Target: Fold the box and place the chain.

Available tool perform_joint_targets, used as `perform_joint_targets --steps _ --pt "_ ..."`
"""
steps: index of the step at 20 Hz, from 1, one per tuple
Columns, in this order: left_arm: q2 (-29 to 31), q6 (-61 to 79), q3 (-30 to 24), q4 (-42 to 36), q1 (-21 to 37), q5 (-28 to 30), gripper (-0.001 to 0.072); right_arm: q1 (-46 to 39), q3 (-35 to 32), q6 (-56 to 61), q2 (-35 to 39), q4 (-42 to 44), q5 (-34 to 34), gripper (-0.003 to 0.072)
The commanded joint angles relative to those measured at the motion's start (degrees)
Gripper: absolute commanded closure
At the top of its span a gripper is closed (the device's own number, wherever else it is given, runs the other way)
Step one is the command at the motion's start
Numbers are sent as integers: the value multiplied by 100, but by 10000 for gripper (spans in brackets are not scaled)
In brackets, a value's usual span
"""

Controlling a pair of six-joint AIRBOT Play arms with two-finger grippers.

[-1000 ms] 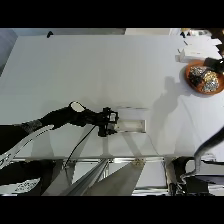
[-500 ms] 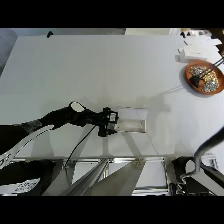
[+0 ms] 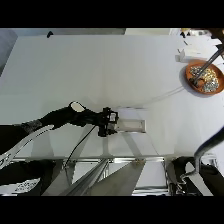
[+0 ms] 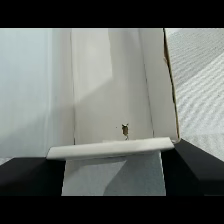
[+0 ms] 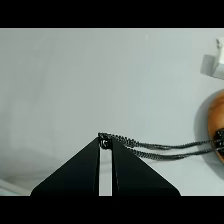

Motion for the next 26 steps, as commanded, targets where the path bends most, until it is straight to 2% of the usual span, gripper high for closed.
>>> perform_joint_targets --steps 1,7,15,18,20,23,26 --pt "-2 2 -2 2 2 0 698 627 2 -17 446 74 540 668" --pt "-2 2 -2 2 2 0 698 1016 0 37 1158 212 1187 668" --pt "-2 2 -2 2 2 0 698 1244 -28 72 1644 1360 1294 668" --pt "-2 2 -2 2 2 0 698 1491 -442 -111 1644 1941 1134 668" --pt "-2 2 -2 2 2 0 698 1937 -874 -243 1641 1746 984 668" --pt "-2 2 -2 2 2 0 698 2232 -1381 -205 1609 868 715 668" --pt "-2 2 -2 2 2 0 698 2234 -1735 -214 1545 990 367 668"
